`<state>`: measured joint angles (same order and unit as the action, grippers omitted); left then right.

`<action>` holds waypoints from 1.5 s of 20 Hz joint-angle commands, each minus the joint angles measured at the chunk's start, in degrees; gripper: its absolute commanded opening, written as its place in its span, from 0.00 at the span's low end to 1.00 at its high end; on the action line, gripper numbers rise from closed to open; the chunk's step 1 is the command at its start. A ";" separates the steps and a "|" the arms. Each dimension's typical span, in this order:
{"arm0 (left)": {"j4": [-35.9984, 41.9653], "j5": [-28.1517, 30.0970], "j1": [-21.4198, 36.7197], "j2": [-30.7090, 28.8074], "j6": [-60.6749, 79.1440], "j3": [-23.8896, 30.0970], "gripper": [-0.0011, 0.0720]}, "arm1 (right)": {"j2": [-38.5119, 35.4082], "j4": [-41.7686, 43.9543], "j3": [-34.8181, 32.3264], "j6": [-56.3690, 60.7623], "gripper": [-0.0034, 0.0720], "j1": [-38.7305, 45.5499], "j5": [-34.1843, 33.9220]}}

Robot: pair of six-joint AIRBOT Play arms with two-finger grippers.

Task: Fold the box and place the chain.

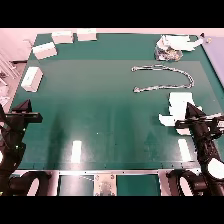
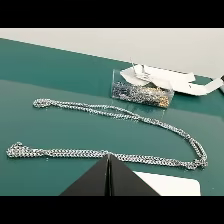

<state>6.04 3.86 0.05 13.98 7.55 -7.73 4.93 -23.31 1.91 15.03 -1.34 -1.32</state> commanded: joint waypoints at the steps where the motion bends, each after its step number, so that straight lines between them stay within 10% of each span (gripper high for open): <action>1: 0.00 -0.02 0.00 -0.04 0.00 0.00 0.04 | 0.04 0.20 0.04 0.61 0.06 0.02 2.84; 7: 0.00 0.02 0.00 -0.04 0.00 0.00 0.04 | 6.73 0.31 5.33 3.02 0.06 4.44 5.07; 11: 0.00 0.02 0.00 -0.04 0.00 0.00 0.04 | 24.61 -0.74 17.46 4.15 0.08 19.17 21.44; 15: 0.00 0.00 0.00 -0.04 0.00 0.00 0.04 | 42.29 -17.57 33.24 18.93 0.70 38.32 44.35; 22: 0.00 0.00 0.00 -0.02 0.00 0.00 0.04 | 59.36 -25.64 55.49 24.37 0.72 59.52 65.42; 30: 0.00 0.02 0.00 -0.04 0.00 0.00 0.04 | 83.25 -35.95 80.43 26.56 0.72 62.62 84.00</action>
<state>6.04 3.84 0.03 13.98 7.55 -7.73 80.31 -55.27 74.24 40.56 60.38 74.78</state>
